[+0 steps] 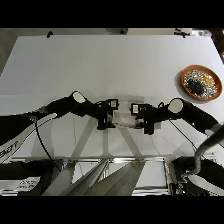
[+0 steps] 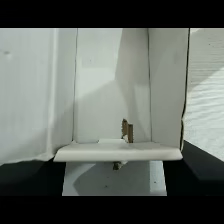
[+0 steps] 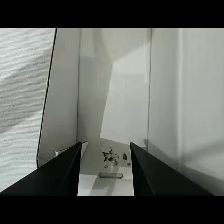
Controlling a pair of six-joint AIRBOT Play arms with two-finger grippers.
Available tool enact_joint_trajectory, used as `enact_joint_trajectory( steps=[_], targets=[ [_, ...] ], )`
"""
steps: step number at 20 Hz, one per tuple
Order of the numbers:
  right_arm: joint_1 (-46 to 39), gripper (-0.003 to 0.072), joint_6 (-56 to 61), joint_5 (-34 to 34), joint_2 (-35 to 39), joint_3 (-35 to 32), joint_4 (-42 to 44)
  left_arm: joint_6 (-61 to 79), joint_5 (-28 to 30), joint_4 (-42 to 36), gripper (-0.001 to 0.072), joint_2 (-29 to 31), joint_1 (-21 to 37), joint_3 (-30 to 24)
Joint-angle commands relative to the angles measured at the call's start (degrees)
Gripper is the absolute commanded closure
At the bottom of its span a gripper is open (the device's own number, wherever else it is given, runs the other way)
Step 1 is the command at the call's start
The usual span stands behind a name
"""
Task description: Fold the box and place the chain.
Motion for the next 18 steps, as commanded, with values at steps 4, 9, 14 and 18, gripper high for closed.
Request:
enact_joint_trajectory(
  steps=[4, 9, 14, 18],
  targets=[
    [-0.1, 0.0394, 8.6, 0.8, 7.8, 0.0, -7.6, 0.0, 0.1, 0.0, 0.0371, 0.0, 0.0, 0.0],
    [-7.7, 0.0394, 18.0, 9.0, 22.4, 0.0, -9.7, 0.0, 0.1, 0.0, 0.0371, 0.0, 0.0, 0.0],
    [-22.4, 0.0672, 40.8, 16.5, 29.4, 0.0, -13.4, 0.0, 0.1, 0.0, 0.0371, 0.0, 0.0, 0.0],
    [-30.3, 0.0672, 61.4, 17.4, 26.9, -0.5, -17.2, 0.0, 0.1, 0.0, 0.0371, 0.0, 0.0, 0.0]
  ],
)
